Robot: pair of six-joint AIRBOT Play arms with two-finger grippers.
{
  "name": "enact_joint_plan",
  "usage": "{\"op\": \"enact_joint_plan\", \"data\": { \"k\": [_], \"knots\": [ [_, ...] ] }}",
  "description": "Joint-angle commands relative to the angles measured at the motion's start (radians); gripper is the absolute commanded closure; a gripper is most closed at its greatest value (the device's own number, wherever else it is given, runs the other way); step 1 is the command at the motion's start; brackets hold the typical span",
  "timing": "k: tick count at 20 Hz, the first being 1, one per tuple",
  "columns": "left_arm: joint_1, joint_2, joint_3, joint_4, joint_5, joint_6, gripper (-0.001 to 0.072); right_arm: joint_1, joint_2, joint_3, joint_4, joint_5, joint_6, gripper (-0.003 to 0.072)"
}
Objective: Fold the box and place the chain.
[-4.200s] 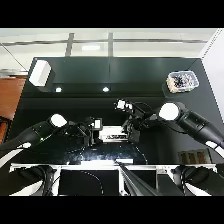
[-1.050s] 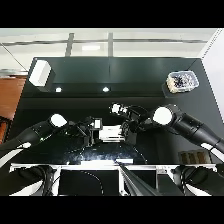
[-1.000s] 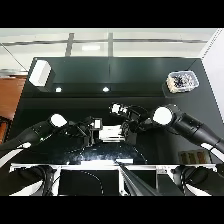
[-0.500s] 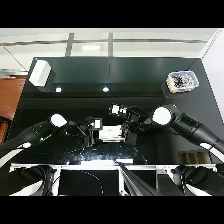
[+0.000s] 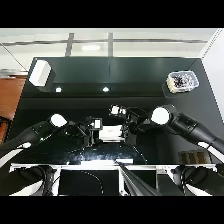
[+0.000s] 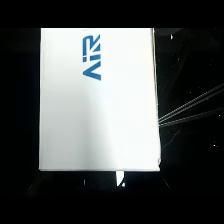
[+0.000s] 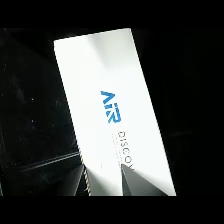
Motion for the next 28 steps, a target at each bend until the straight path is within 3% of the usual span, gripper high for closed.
{"op": "enact_joint_plan", "data": {
  "k": [1,6,11,12,13,15,18,20,28],
  "knots": [
    [0.000,-0.001,0.001,0.000,0.000,0.000,0.0352,0.000,-0.005,0.000,-0.001,-0.001,0.010,0.0424],
    [0.000,-0.001,0.001,0.000,0.000,0.000,0.0351,-0.003,0.014,0.016,0.007,0.035,0.113,0.0423],
    [0.000,-0.001,0.001,0.000,0.000,0.000,0.0351,-0.097,0.119,0.034,0.008,0.101,0.373,0.0431],
    [0.000,-0.001,0.001,0.000,0.000,0.000,0.0352,-0.128,0.130,0.034,0.010,0.153,0.435,0.0582],
    [0.000,-0.001,0.001,0.000,0.000,0.000,0.0351,-0.157,0.129,0.028,0.014,0.211,0.490,0.0660],
    [0.000,-0.001,0.001,0.000,0.000,0.000,0.0351,-0.185,0.128,-0.027,0.084,0.207,0.558,0.0659],
    [0.000,-0.001,0.001,0.000,0.000,0.000,0.0351,-0.196,0.096,-0.119,0.375,0.095,0.514,0.0659],
    [0.000,-0.001,0.001,0.000,0.000,0.000,0.0351,-0.191,0.046,-0.125,0.479,0.074,0.461,0.0659],
    [0.000,-0.001,0.001,0.000,0.000,0.000,0.0352,-0.186,-0.104,-0.126,0.520,0.063,0.425,0.0658]
  ]
}}
